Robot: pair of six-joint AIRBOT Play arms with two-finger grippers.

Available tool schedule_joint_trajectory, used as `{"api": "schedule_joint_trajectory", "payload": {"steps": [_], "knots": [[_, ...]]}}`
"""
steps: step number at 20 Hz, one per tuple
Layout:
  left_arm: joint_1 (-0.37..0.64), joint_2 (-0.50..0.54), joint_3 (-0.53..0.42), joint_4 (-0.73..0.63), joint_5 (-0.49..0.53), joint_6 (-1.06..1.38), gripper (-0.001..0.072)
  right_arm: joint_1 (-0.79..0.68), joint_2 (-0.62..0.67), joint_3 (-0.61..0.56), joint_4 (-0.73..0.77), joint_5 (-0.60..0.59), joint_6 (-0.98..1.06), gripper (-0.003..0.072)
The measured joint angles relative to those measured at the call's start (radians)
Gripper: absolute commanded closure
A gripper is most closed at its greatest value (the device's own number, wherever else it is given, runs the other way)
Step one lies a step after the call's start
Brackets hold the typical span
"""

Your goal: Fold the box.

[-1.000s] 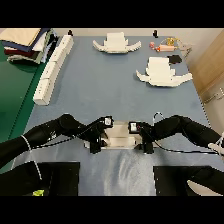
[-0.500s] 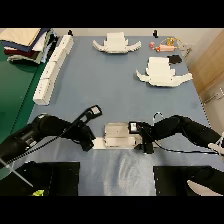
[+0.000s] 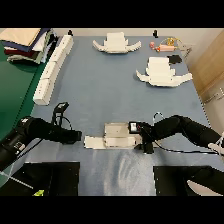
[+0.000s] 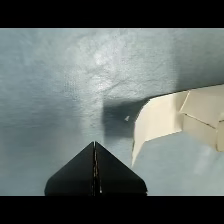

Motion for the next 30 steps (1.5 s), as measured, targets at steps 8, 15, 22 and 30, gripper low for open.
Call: {"api": "schedule_joint_trajectory", "payload": {"steps": [8, 15, 22, 30], "knots": [[-0.216, -0.167, -0.045, -0.240, 0.296, -0.031, 0.0692, 0.000, 0.000, 0.000, 0.000, 0.000, 0.000, 0.0174], [-0.264, -0.195, 0.009, -0.320, 0.340, -0.035, 0.0235, 0.000, 0.000, 0.000, 0.000, 0.000, 0.000, 0.0174], [-0.269, -0.198, 0.055, -0.333, 0.299, -0.035, 0.0306, 0.000, 0.000, 0.000, 0.000, 0.000, 0.000, 0.0174], [-0.232, -0.198, 0.064, -0.329, 0.274, -0.043, 0.0305, 0.000, 0.000, 0.000, 0.000, 0.000, 0.000, 0.0174]]}}
